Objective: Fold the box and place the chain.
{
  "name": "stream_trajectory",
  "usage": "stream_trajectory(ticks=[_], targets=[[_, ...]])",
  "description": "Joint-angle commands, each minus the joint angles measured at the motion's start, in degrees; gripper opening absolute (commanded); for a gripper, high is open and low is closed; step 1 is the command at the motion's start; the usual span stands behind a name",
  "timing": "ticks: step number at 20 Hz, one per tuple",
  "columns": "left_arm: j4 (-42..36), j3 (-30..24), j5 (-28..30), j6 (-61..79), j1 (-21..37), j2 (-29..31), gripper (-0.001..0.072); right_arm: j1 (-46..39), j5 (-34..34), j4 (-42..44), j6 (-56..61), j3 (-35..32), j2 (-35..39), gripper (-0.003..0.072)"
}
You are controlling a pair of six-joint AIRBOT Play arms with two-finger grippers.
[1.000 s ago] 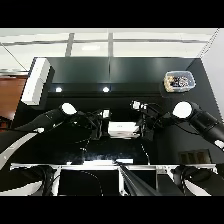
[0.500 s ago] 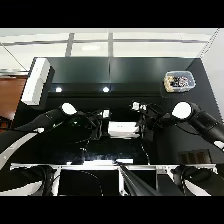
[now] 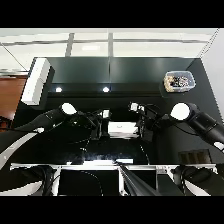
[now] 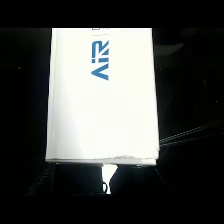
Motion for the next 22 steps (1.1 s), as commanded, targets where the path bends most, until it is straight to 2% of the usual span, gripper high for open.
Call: stream_trajectory(ticks=[1, 5, 6, 7, 8, 13, 15, 19, 22], targets=[[-0.04, 0.04, 0.04, 0.02, -0.04, 0.00, 0.0378, 0.02, 0.74, 0.22, 2.14, 1.27, 1.33, 0.0333], [-0.04, 0.04, 0.04, 0.00, -0.04, 0.00, 0.0377, -1.40, 1.97, 0.24, 8.41, 2.03, 4.63, 0.0332], [-0.04, 0.04, 0.04, 0.00, -0.04, 0.00, 0.0378, -2.45, 2.19, 0.24, 12.15, 2.03, 5.18, 0.0281], [-0.04, 0.04, 0.04, 0.00, -0.04, 0.00, 0.0378, -4.02, 3.17, 0.44, 18.58, 1.99, 5.33, 0.0066], [-0.04, 0.04, 0.04, 0.00, -0.04, 0.00, 0.0377, -5.51, 3.80, 2.21, 23.98, 1.31, 5.33, 0.0017], [-0.04, 0.04, 0.04, 0.00, -0.04, 0.00, 0.0378, -9.66, 5.53, 31.12, 24.26, -8.44, 4.39, 0.0008], [-0.04, 0.04, 0.04, 0.00, -0.04, 0.00, 0.0377, -8.96, 3.61, 38.71, 27.30, -10.64, 2.45, 0.0011], [-0.04, 0.04, 0.04, 0.00, -0.04, 0.00, 0.0378, -4.63, -8.70, 40.30, 29.05, -10.93, -0.76, 0.0012], [-0.04, 0.04, 0.04, 0.00, -0.04, 0.00, 0.0378, -2.67, -10.56, 38.91, 30.23, -10.93, -3.43, 0.0012]])
